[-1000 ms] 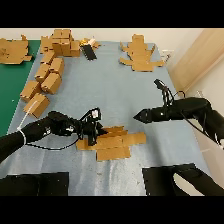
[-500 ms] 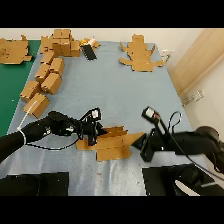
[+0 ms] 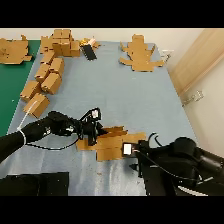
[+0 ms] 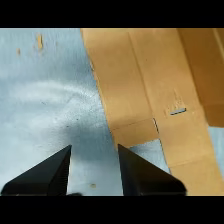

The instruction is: Fold the box.

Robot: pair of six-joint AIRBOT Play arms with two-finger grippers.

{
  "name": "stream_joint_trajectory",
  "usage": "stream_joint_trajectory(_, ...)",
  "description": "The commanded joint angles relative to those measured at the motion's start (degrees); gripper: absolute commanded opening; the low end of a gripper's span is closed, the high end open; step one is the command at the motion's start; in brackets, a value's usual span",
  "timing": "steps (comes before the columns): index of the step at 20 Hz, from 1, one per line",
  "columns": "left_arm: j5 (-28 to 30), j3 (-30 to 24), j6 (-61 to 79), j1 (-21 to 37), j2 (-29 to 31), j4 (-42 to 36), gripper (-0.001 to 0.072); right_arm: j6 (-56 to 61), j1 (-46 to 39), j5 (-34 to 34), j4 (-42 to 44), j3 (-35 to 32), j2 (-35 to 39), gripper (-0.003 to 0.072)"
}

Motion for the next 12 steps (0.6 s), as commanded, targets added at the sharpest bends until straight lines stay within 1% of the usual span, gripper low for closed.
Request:
stream_joint_trajectory(1,-0.04,0.07,0.02,0.0,0.04,0.0,0.0014,-4.72,1.51,6.64,-7.37,-0.17,-8.28,0.0455)
stream_joint_trajectory(3,-0.04,0.07,0.02,0.0,0.04,0.0,0.0014,-4.74,1.53,10.97,-7.85,-0.2,-9.99,0.0455)
stream_joint_trajectory(5,-0.04,0.07,0.02,0.02,0.04,0.0,0.0014,-4.76,2.12,13.84,-9.07,-0.2,-10.43,0.0455)
stream_joint_trajectory(6,-0.04,0.07,0.02,0.0,0.04,0.0,0.0014,-4.74,2.84,14.36,-10.51,-0.22,-10.58,0.0479)
stream_joint_trajectory(9,-0.04,0.07,0.02,0.0,0.04,0.0,0.0014,-4.72,5.57,14.25,-14.08,-0.31,-11.69,0.0481)
stream_joint_trajectory(12,-0.07,0.07,0.0,0.0,0.04,0.0,0.0014,-4.66,8.26,14.23,-14.12,-0.31,-12.26,0.048)
